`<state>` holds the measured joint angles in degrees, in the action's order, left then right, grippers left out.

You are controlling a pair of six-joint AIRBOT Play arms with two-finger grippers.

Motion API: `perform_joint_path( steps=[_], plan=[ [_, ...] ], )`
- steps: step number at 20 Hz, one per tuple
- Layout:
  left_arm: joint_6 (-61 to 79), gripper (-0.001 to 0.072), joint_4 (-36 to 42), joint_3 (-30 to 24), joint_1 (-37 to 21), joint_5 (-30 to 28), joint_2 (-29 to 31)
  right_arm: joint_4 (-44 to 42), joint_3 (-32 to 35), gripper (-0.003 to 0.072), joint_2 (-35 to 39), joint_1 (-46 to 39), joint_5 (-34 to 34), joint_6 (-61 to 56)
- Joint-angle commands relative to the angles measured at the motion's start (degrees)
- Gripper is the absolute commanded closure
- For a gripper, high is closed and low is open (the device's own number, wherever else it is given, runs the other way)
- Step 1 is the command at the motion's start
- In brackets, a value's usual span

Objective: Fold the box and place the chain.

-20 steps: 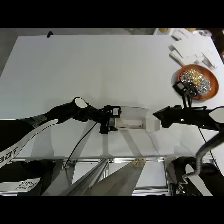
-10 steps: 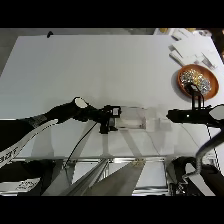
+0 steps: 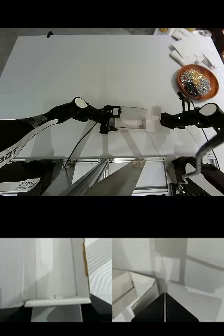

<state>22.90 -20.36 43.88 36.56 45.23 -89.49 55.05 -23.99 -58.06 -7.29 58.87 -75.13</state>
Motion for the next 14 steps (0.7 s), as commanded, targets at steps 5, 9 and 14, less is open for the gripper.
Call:
perform_joint_path(
  steps=[5, 9, 14],
  plan=[
    [0.0, 0.0620, 0.0, 0.0, 0.0, 0.0, 0.0, -4.9, 0.1, 0.0671, -1.8, 2.3, 1.4, 0.7],
    [0.0, 0.0620, 0.0, 0.0, 0.0, 0.0, 0.0, -8.2, 0.1, 0.0669, 1.0, 2.3, 3.2, 6.0],
    [0.0, 0.0620, 0.0, 0.0, 0.0, 0.0, 0.0, -9.4, 0.1, 0.0406, 5.7, 2.4, 5.4, 6.7]
  ],
)
